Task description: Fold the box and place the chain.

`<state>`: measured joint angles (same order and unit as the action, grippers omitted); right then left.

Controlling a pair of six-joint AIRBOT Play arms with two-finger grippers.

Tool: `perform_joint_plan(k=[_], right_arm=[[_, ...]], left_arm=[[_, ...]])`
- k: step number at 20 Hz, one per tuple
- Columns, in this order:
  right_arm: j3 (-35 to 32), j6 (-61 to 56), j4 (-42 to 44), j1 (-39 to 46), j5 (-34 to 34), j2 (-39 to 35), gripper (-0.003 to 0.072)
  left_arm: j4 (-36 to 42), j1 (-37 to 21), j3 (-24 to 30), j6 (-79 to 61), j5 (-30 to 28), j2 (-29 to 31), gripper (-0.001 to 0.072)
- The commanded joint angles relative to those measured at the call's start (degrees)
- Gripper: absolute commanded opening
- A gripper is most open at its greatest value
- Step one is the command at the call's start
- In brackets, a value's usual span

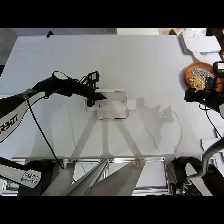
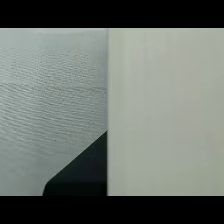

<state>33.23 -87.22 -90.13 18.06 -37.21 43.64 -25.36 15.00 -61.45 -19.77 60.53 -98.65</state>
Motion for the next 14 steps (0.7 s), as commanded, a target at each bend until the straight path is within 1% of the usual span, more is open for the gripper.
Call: perform_joint_plan(k=[1, 5, 14], right_arm=[[0.04, 0.0, 0.9, 0.02, -0.02, -0.04, 0.0539], [0.02, 0.0, 0.87, 0.02, -0.02, -0.04, 0.0539], [0.04, 0.0, 0.9, 0.02, 0.02, -0.04, 0.0539]], left_arm=[[-1.01, -0.04, 0.0, -0.09, 0.13, -0.07, 0.0001], [-5.46, -0.09, -0.09, 0.92, 0.33, 0.92, 0.0001], [-5.77, -0.09, -0.09, 0.68, -0.55, 0.63, 0.0012]])
